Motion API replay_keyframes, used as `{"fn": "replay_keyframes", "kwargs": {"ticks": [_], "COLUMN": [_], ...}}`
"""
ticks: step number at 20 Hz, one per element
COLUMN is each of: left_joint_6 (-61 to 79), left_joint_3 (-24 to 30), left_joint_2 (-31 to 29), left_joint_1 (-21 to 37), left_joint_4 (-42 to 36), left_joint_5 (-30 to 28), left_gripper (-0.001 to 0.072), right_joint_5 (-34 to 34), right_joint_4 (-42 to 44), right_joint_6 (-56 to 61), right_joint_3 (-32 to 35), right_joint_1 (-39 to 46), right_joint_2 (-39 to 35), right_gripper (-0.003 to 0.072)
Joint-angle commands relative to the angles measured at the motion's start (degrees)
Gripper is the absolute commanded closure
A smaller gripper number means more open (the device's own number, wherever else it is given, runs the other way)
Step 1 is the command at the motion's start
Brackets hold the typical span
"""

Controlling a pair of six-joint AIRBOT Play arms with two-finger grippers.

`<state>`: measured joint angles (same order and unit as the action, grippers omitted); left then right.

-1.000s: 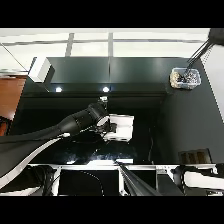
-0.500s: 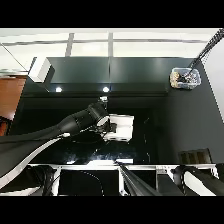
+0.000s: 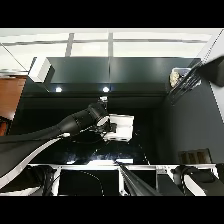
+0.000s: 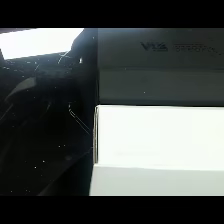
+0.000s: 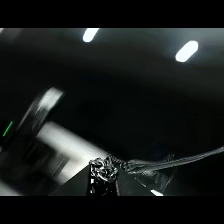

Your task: Fold the box and place the chain.

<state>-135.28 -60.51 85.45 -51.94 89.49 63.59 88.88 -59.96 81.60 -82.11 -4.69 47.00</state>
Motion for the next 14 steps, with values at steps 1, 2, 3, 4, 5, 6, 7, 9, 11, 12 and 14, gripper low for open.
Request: {"fn": "replay_keyframes", "kwargs": {"ticks": [1,2,3,4,5,6,7,9,11,12,14], "left_joint_6": [0.0,0.0,0.0,0.0,0.0,0.0,0.0,0.0,0.0,0.0,0.0], "left_joint_3": [0.0,0.0,0.0,0.0,0.0,0.0,0.0,0.0,0.0,0.0,0.0], "left_joint_2": [0.0,0.0,0.0,0.0,0.0,0.0,0.0,0.0,0.0,0.0,0.0], "left_joint_1": [0.0,0.0,0.0,0.0,0.0,0.0,0.0,0.0,0.0,0.0,0.0], "left_joint_4": [0.0,0.0,0.0,0.0,0.0,0.0,0.0,0.0,0.0,0.0,0.0], "left_joint_5": [-0.1,-0.1,-0.1,-0.1,-0.1,-0.1,-0.1,-0.1,-0.1,-0.1,-0.1], "left_gripper": [0.0679,0.068,0.0679,0.0679,0.0679,0.0679,0.068,0.068,0.0679,0.0679,0.068], "right_joint_5": [2.6,-0.6,-4.1,-7.9,-11.0,-13.5,-15.7,-19.7,-24.3,-26.3,-28.5], "right_joint_4": [6.6,8.1,9.1,9.9,10.1,10.4,10.4,10.4,10.4,10.3,10.1], "right_joint_6": [-0.7,-0.7,-0.7,-0.7,-0.7,-0.7,-0.6,-0.6,-0.6,-0.6,-0.6], "right_joint_3": [9.8,12.5,15.0,17.6,19.8,21.9,23.8,27.6,30.6,31.3,31.4], "right_joint_1": [-9.6,-12.1,-14.4,-16.9,-18.9,-20.8,-22.1,-24.5,-25.0,-25.0,-25.0], "right_joint_2": [-0.9,-0.9,-0.9,-0.7,-0.4,0.0,0.5,1.6,2.3,2.4,2.5], "right_gripper": [0.0647,0.0647,0.0647,0.0647,0.0648,0.0647,0.0647,0.0647,0.0647,0.0648,0.0647]}}
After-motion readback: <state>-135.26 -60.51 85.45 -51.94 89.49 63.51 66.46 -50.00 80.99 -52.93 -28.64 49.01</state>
